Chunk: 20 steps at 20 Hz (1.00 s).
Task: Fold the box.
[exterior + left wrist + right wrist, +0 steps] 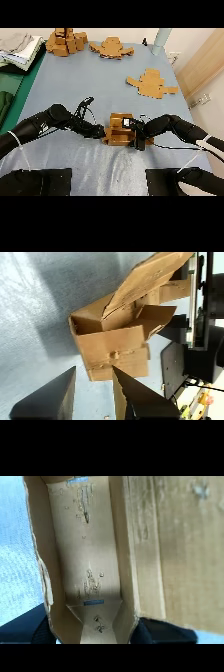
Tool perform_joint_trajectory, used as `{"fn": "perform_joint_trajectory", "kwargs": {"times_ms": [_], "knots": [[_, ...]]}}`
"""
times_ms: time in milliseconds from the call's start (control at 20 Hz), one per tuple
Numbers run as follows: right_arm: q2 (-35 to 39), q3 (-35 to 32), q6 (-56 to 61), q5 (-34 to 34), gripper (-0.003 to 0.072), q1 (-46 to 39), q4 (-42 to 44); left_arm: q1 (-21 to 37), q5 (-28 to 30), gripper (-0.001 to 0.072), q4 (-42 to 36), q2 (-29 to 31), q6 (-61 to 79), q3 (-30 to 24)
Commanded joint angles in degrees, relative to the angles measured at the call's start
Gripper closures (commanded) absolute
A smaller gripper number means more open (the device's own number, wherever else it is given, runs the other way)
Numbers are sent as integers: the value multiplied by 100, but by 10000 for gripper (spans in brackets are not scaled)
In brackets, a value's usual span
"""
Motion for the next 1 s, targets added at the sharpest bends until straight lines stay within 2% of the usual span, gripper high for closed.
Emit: {"fn": "perform_joint_trajectory", "kwargs": {"times_ms": [0,100,200,400,600,800,950], "knots": [[-2,2,0,0,115,-2,2,0,13,349,-219,-44,216,20],[-2,2,0,0,115,-2,2,-20,28,346,-302,-153,282,20],[-2,2,0,0,115,-2,2,-37,33,152,-348,-271,284,20],[-2,0,0,0,114,-2,2,-35,389,152,-428,-323,258,20],[-2,2,0,0,115,-2,2,-74,483,161,-444,-391,87,20],[-2,2,0,0,115,-2,2,-535,839,161,297,-391,-704,70],[-2,2,0,0,115,-2,2,-859,931,182,1064,-391,-1635,323]]}}
